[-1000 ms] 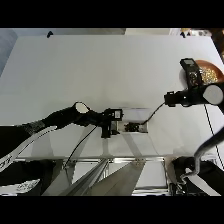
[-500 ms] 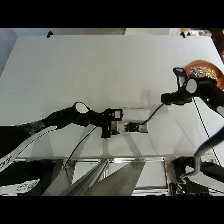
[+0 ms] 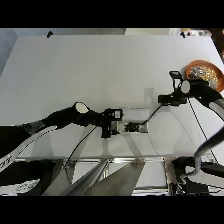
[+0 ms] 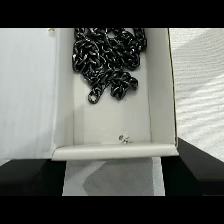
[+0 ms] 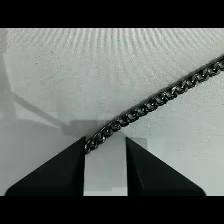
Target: Fold the box and place the chain.
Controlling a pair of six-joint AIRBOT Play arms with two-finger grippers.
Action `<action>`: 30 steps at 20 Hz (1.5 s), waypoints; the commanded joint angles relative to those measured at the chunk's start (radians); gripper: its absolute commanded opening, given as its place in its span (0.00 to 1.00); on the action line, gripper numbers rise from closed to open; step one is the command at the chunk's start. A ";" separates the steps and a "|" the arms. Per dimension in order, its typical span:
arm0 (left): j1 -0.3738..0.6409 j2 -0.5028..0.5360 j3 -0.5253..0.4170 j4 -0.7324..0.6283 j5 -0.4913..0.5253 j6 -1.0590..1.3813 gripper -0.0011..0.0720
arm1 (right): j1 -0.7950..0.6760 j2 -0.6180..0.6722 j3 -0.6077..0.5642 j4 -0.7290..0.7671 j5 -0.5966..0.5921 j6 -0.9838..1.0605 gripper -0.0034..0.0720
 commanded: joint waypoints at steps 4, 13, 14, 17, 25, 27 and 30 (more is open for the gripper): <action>0.001 0.000 0.000 0.000 0.000 0.000 0.39 | 0.000 0.003 0.000 0.008 0.039 -0.070 0.07; 0.001 0.000 0.000 0.000 0.000 0.000 0.39 | 0.000 0.424 0.000 -0.011 0.336 -0.148 0.07; 0.001 0.000 0.000 0.000 0.000 0.000 0.39 | 0.000 0.494 0.000 0.008 0.369 -0.154 0.07; 0.001 0.000 0.000 0.000 0.000 0.000 0.39 | 0.000 0.690 0.000 0.110 0.457 -0.158 0.07; 0.001 0.000 0.000 0.000 0.000 0.000 0.39 | 0.000 1.062 0.000 0.477 0.528 -0.156 0.07; 0.001 0.000 0.000 0.000 0.000 0.000 0.39 | 0.000 1.074 0.000 0.507 0.541 -0.156 0.07; 0.001 0.000 0.000 0.000 0.000 0.000 0.39 | 0.000 1.073 -0.002 0.582 0.539 -0.158 0.07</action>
